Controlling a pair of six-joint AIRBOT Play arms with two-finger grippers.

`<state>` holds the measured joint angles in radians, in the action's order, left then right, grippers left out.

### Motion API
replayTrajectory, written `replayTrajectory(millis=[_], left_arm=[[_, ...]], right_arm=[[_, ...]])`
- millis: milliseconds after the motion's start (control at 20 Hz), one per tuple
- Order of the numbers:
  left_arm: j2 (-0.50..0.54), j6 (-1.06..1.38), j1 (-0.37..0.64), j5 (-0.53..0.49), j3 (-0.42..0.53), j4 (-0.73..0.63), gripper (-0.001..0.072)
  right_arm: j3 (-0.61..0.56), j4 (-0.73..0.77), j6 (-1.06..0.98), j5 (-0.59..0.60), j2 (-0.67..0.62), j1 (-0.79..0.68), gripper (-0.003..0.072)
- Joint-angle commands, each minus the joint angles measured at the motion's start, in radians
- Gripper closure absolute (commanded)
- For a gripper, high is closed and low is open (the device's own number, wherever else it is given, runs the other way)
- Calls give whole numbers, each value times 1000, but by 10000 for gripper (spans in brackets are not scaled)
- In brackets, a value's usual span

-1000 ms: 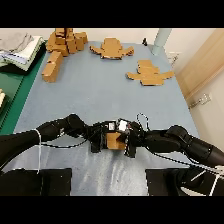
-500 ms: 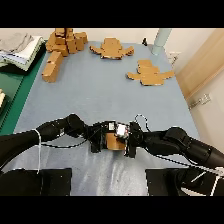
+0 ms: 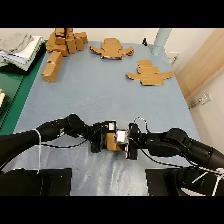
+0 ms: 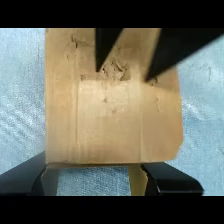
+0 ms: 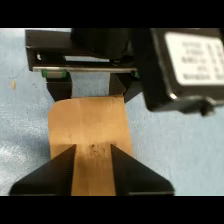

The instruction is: Fold the box.

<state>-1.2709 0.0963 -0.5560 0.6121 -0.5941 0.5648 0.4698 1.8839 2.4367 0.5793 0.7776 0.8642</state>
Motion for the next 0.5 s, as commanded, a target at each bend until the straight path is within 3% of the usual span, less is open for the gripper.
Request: replayTrajectory(millis=[0,150,250,450], left_arm=[[-1,0,1,0,0,0,262],[-1,0,1,0,0,0,262],[-1,0,1,0,0,0,262],[-1,0,1,0,0,0,262]], right_arm=[[1,1,76,-5,-10,16,254],[1,-3,86,-7,-2,16,233],[1,-3,86,-32,9,16,119],[3,-5,115,-87,20,16,115]])
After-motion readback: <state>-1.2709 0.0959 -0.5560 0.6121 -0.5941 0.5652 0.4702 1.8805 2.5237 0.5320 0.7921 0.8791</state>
